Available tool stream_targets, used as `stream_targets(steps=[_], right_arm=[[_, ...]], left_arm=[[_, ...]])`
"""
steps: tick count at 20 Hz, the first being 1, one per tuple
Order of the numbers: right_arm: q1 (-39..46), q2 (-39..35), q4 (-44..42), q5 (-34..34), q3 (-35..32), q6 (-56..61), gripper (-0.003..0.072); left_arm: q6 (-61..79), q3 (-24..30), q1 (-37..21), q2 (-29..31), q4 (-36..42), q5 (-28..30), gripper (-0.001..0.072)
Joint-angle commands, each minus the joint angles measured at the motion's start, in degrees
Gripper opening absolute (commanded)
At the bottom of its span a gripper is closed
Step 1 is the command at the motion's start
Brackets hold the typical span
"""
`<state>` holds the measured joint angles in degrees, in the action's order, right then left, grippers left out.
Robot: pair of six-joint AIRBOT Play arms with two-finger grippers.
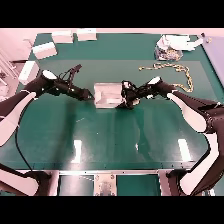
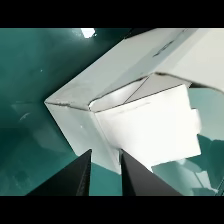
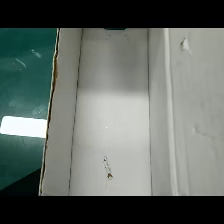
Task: Fold the box and place the chain.
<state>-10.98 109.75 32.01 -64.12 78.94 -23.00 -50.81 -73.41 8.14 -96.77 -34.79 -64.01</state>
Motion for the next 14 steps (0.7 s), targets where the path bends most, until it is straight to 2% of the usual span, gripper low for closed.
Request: stream_targets(steps=[1, 14], right_arm=[[0.02, -0.02, 0.0, -0.02, 0.04, 0.0, 0.0583], [0.02, -0.02, 0.0, -0.02, 0.04, 0.0, 0.0583]], left_arm=[[-0.24, -0.02, 0.04, 0.04, 2.75, 0.55, 0.0232], [-16.41, -0.04, 4.09, 0.04, -0.15, 3.61, 0.0231]])
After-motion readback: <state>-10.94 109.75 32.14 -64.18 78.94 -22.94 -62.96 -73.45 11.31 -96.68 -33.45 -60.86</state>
